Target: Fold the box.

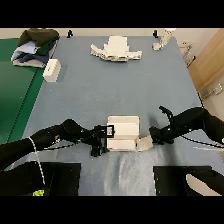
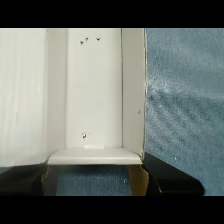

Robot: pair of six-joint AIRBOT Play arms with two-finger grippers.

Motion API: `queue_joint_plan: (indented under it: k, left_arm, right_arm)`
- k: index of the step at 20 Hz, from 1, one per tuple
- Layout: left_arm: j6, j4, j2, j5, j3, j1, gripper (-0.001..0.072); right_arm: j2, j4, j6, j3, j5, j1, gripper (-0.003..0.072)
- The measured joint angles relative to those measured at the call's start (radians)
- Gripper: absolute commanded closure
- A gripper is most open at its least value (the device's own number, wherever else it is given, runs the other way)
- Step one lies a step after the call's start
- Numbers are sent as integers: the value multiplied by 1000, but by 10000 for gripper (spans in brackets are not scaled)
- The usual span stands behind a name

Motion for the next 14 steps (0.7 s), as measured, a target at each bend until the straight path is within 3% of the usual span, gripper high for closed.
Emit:
queue_joint_plan:
  k: [1,3,4,5,7,14]
  left_arm:
    - [0,0,0,0,0,0,186]
    - [0,0,0,0,0,0,186]
    - [0,0,0,0,0,0,186]
    - [0,0,0,0,0,0,186]
    - [0,0,0,0,0,0,186]
    - [0,0,0,0,0,0,186]
  right_arm:
    - [10,3,0,14,-4,13,678]
    - [37,4,7,37,-9,37,434]
    - [50,5,11,45,-9,49,369]
    - [58,6,12,50,-9,61,359]
    - [70,6,18,56,0,90,261]
    - [66,-23,78,62,133,269,262]
